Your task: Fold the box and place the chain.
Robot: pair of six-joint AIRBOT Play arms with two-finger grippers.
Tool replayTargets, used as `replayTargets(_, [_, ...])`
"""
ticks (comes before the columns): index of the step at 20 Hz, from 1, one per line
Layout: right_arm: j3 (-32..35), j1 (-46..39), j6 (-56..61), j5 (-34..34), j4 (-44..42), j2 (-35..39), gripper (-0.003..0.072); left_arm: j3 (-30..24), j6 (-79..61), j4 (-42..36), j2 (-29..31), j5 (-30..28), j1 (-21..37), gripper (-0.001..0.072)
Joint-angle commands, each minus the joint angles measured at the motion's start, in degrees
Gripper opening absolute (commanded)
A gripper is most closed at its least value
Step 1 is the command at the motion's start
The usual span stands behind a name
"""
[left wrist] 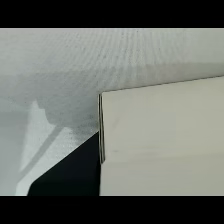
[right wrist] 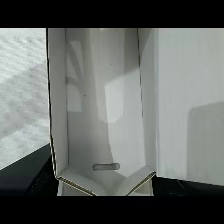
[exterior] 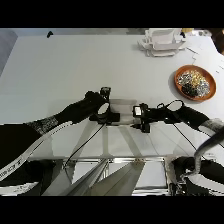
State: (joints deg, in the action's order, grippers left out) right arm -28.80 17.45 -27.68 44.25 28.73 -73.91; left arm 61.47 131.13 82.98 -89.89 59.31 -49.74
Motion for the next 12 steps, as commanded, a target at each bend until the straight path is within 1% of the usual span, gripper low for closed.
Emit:
replayTargets(1, [0.00, 0.04, 0.20, 0.07, -0.09, 0.00, 0.0452, 0.02, 0.22, 0.00, -0.04, -0.17, -0.02, 0.0134])
replayTargets(2, [0.00, 0.04, 0.20, 0.07, -0.09, 0.00, 0.0452, 0.02, 0.24, 0.00, -0.04, -0.17, -0.02, 0.0058])
replayTargets(3, [0.00, 0.04, 0.20, 0.07, -0.09, 0.00, 0.0452, 0.00, 0.24, 0.00, -0.04, -0.15, -0.02, 0.0004])
replayTargets(7, [0.00, 0.04, 0.20, 0.07, -0.09, 0.00, 0.0452, 0.02, 0.24, -0.24, -0.02, -0.02, -0.02, 0.0017])
replayTargets(8, [0.00, 0.04, 0.20, 0.07, -0.07, -0.02, 0.0452, 0.02, 0.22, -0.63, 0.09, 0.07, 0.00, 0.0085])
replayTargets(9, [0.00, 0.04, 0.20, 0.07, -0.09, 0.00, 0.0452, 0.02, 0.22, -1.03, 0.17, 0.04, 0.00, 0.0191])
replayTargets(10, [0.00, 0.04, 0.20, 0.09, -0.09, 0.00, 0.0452, 0.02, 0.22, -1.27, 0.46, 0.07, 0.00, 0.0252])
replayTargets(11, [0.00, 0.04, 0.20, 0.07, -0.09, 0.00, 0.0452, 0.02, 0.22, -1.27, 0.83, 0.07, 0.00, 0.0284])
replayTargets(12, [0.00, 0.04, 0.20, 0.07, -0.09, 0.00, 0.0452, 0.02, 0.20, -1.31, 1.51, 0.11, 0.00, 0.0284])
